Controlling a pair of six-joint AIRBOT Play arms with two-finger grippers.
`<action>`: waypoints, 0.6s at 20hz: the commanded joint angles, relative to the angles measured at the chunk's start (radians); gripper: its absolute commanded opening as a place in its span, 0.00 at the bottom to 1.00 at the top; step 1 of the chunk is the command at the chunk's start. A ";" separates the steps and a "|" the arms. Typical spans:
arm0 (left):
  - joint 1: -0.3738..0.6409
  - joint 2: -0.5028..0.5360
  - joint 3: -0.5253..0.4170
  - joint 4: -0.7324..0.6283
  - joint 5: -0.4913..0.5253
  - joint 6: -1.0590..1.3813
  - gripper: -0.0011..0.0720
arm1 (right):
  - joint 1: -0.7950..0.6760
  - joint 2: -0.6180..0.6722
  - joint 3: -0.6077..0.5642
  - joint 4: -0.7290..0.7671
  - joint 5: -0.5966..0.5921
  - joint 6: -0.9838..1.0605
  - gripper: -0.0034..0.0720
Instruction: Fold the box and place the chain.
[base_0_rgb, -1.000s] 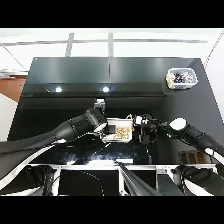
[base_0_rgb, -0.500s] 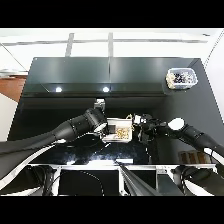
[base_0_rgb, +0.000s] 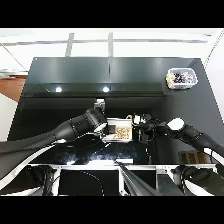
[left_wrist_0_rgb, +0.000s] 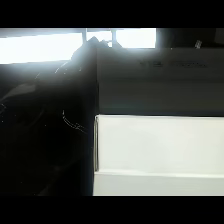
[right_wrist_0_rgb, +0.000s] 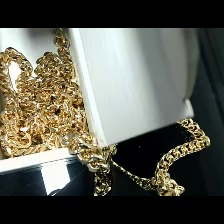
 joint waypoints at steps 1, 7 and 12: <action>0.000 0.001 0.000 0.000 0.001 0.000 0.06 | 0.002 -0.001 0.001 -0.007 0.002 0.001 0.20; 0.000 0.001 0.000 0.000 0.000 0.000 0.06 | 0.000 0.014 0.003 -0.010 -0.034 0.084 0.20; 0.000 0.001 0.000 0.000 0.001 0.000 0.06 | 0.000 0.095 0.011 -0.165 -0.052 0.292 0.08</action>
